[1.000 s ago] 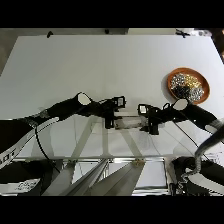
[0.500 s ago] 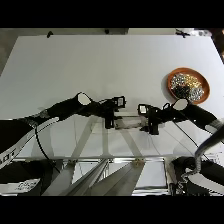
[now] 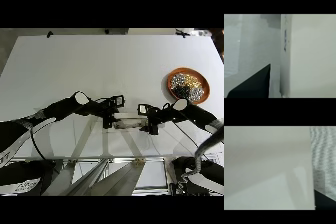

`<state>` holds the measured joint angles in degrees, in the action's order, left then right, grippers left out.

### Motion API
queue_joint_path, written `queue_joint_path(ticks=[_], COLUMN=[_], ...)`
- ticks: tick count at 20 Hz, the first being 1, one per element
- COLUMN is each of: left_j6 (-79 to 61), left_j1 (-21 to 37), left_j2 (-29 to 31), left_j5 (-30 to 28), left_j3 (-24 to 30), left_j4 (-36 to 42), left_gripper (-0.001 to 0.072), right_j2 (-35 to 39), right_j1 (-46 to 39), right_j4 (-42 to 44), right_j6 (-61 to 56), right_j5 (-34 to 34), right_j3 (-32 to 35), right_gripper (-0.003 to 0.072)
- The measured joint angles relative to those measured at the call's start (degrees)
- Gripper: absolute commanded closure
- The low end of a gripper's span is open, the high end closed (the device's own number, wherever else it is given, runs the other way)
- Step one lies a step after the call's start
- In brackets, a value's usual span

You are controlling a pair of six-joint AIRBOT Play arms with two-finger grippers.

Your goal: Fold the box and place the chain.

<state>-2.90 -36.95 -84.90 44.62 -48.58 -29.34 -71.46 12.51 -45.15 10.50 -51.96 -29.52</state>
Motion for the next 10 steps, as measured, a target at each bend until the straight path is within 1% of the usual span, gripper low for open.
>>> queue_joint_path(ticks=[2,3,4,5,6,8,10], left_j6=[3.52,6.01,9.09,12.5,16.41,22.95,29.66], left_j1=[1.18,1.95,2.8,3.67,4.57,5.99,6.99], left_j2=[2.16,3.65,5.29,7.1,9.44,14.51,20.94], left_j5=[1.95,3.28,5.14,6.97,9.05,14.16,17.75], left_j3=[0.0,0.0,0.0,0.0,0.0,0.0,0.0], left_j4=[-4.31,-6.91,-10.49,-13.86,-17.29,-23.43,-28.76], left_gripper=[0.0425,0.0465,0.0521,0.0604,0.0708,0.0708,0.0709], right_j2=[0.0,0.0,0.0,0.0,0.0,0.0,0.0], right_j1=[0.0,0.0,0.0,0.0,0.02,0.0,0.0], right_j4=[-0.02,-0.02,-0.02,-0.02,-0.02,-0.04,-0.04], right_j6=[0.02,0.02,0.04,0.04,0.04,0.04,0.07], right_j5=[0.0,0.0,0.0,0.0,0.0,0.0,0.0], right_j3=[0.0,0.0,0.0,0.0,0.0,0.0,0.0], right_gripper=[0.0229,0.0229,0.0229,0.0229,0.0229,0.0229,0.0229])
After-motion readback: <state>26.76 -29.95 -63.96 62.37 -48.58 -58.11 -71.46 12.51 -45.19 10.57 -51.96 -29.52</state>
